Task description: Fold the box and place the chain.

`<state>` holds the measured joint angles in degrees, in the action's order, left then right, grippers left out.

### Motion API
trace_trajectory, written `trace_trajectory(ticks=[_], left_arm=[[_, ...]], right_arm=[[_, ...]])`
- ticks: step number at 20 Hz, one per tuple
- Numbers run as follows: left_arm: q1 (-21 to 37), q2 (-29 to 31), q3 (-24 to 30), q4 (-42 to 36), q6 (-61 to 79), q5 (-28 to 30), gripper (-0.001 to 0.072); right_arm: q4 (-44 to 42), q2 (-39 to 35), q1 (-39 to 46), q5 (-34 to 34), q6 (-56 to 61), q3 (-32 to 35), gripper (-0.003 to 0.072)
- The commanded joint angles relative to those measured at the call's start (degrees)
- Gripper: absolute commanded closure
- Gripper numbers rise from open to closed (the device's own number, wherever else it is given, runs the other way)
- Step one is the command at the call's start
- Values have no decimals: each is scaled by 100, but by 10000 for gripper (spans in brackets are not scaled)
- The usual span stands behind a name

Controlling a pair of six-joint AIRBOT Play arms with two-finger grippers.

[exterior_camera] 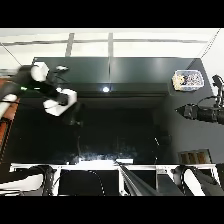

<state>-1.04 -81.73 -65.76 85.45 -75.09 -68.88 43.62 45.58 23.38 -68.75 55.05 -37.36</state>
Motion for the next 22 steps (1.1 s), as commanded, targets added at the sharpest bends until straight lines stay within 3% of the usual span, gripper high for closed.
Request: trace_trajectory(ticks=[1, 3, 6, 14, 18, 22], left_arm=[[1665, 96, -4, -369, -374, 15, 396], [2216, 96, -4, -691, -256, 376, 396], [2557, 81, -7, -608, 2, 634, 396], [2632, -214, -7, -568, 837, 1322, 396], [2612, -479, -7, -1213, 1364, 1685, 396], [2542, -522, -11, -1215, 1475, 2492, 366]], right_arm=[[-2, -4, -4, 85, 4, 2, 675], [-2, -4, -4, 151, 4, 2, 675], [-2, -2, -4, 225, 28, 2, 675], [-4, -2, -4, 243, 223, 2, 675], [-2, -2, -4, 249, 374, 2, 675], [-4, -2, -4, 251, 442, 2, 675]])
